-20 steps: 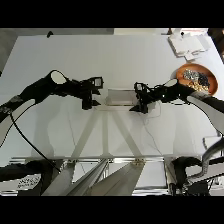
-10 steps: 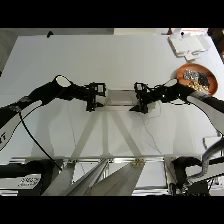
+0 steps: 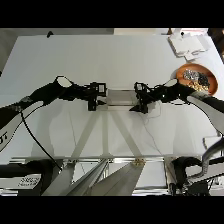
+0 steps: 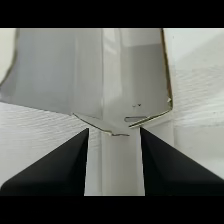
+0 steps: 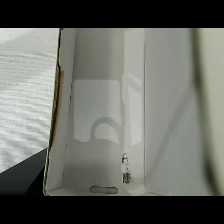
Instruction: Fold the box and place the chain.
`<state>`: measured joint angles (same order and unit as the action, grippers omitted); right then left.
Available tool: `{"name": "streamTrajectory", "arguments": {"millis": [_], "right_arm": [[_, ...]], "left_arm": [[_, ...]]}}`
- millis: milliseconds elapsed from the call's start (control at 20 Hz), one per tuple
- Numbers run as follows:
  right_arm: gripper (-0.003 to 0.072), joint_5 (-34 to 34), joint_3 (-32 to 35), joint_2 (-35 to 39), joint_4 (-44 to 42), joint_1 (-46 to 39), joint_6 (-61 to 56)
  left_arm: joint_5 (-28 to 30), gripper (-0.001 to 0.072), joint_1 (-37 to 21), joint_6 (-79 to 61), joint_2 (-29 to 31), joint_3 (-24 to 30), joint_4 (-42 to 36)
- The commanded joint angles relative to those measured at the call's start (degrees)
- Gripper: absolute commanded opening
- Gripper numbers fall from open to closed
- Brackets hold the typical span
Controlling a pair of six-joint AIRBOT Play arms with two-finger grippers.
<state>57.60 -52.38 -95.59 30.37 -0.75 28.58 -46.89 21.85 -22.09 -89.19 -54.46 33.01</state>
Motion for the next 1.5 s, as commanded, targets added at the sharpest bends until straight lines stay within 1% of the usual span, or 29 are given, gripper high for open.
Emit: {"name": "streamTrajectory", "arguments": {"millis": [0, 100, 200, 550, 600, 700, 750, 900, 950, 1000, 1050, 1100, 1200, 1250, 1300, 1350, 1450], "right_arm": [[0.0423, 0.02, -0.02, 0.00, 0.00, 0.02, 0.00], [0.0423, 0.00, -0.02, -0.02, -0.02, 0.02, 0.00], [0.0423, 0.02, -0.02, 0.00, 0.00, 0.02, 0.00], [0.0423, 0.00, -0.02, 0.00, 0.00, 0.02, 0.00], [0.0423, 0.02, -0.02, -0.02, 0.00, 0.02, 0.00], [0.0423, 0.02, -0.02, 0.00, 0.00, 0.02, 0.00], [0.0423, 0.02, -0.02, -0.02, 0.00, 0.02, 0.00], [0.0423, 0.02, -0.02, 0.00, 0.00, 0.02, 0.00], [0.0423, 0.02, -0.02, 0.00, 0.00, 0.02, 0.00], [0.0423, 0.02, -0.02, -0.02, 0.00, 0.02, 0.00], [0.0423, 0.02, -0.02, 0.00, 0.00, 0.02, 0.00], [0.0423, 0.02, -0.02, 0.00, 0.00, 0.02, 0.00], [0.0423, 0.02, -0.02, -0.02, 0.00, 0.02, 0.00], [0.0423, 0.02, -0.02, 0.00, -0.02, 0.02, 0.00], [0.0423, 0.02, -0.02, 0.00, 0.00, 0.02, 0.00], [0.0423, 0.02, -0.02, 0.00, 0.00, 0.02, 0.00], [0.0423, 0.02, -0.02, 0.00, 0.00, 0.02, 0.00]], "left_arm": [[-0.22, 0.0330, 0.52, -0.07, -0.04, 0.04, -0.85], [-0.68, 0.0329, 0.79, -0.02, -0.04, 0.04, -0.96], [-1.46, 0.0312, 0.81, -0.02, -0.22, 0.04, -1.27], [-2.10, 0.0312, 0.81, -0.02, -1.75, 0.02, -1.64], [-1.92, 0.0292, 0.76, -0.02, -1.75, 0.04, -2.01], [-1.86, 0.0046, 0.76, -0.02, -1.75, 0.04, -3.67], [-2.21, 0.0031, 0.76, -0.02, -1.75, 0.04, -5.05], [-3.56, 0.0032, 0.76, 0.00, -1.75, 0.04, -6.62], [-3.63, 0.0045, 0.76, 0.00, -1.77, 0.04, -6.62], [-3.63, 0.0119, 0.76, 0.00, -1.77, 0.04, -6.64], [-3.65, 0.0210, 0.76, 0.00, -1.77, 0.04, -6.64], [-3.67, 0.0235, 0.76, 0.00, -1.77, 0.04, -6.64], [-3.98, 0.0237, 0.76, 0.02, -1.77, 0.04, -6.64], [-4.26, 0.0323, 0.76, 0.02, -1.79, 0.04, -6.64], [-4.35, 0.0462, 0.76, 0.02, -1.86, 0.04, -6.64], [-4.33, 0.0534, 0.76, 0.04, -1.99, 0.04, -6.64], [-4.37, 0.0533, 0.76, 0.50, -2.25, 0.04, -6.62]]}}
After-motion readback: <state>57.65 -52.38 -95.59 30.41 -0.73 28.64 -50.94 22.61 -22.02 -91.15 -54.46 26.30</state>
